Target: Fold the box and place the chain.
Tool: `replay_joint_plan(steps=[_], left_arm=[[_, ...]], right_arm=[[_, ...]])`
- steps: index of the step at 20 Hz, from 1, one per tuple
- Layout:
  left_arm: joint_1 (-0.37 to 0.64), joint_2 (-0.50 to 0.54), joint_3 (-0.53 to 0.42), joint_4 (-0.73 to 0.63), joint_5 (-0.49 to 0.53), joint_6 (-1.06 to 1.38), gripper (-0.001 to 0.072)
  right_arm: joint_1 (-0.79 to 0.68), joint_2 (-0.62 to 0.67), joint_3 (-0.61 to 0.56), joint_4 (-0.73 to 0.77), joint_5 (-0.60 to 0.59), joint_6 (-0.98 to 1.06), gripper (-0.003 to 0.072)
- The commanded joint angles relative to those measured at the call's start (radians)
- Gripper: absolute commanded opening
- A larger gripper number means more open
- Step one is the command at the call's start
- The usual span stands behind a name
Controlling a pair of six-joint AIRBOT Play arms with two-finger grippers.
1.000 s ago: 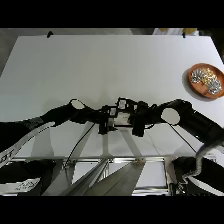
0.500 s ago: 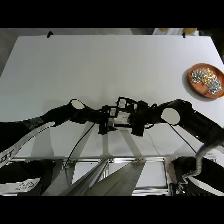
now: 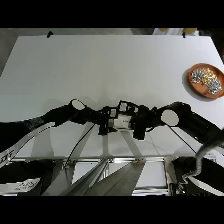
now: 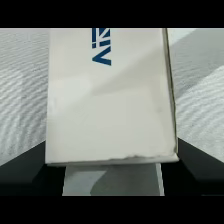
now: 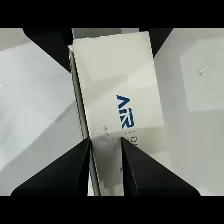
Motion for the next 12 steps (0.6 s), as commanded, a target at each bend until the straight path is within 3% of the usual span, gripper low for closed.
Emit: replay_joint_plan(steps=[1, 4, 8, 9, 11, 12], left_arm=[[0.000, 0.000, 0.000, -0.002, 0.009, -0.003, 0.0210], [0.000, 0.000, 0.000, -0.002, 0.009, -0.003, 0.0210], [0.000, 0.000, 0.000, -0.002, 0.009, -0.003, 0.0210], [0.000, 0.000, 0.000, -0.002, 0.009, -0.003, 0.0210], [0.000, 0.000, 0.000, -0.002, 0.009, -0.003, 0.0210], [0.000, 0.000, 0.000, -0.002, 0.009, -0.003, 0.0210]], right_arm=[[0.000, 0.003, -0.004, 0.016, 0.011, -0.001, 0.0230], [0.000, 0.025, -0.002, 0.016, 0.010, -0.001, 0.0296], [0.000, 0.045, 0.004, 0.022, 0.010, -0.001, 0.0297], [0.000, 0.045, 0.004, 0.034, 0.010, -0.001, 0.0274], [0.000, 0.041, 0.004, 0.056, 0.010, -0.009, 0.0083], [0.000, 0.036, 0.004, 0.058, 0.010, -0.009, 0.0033]])
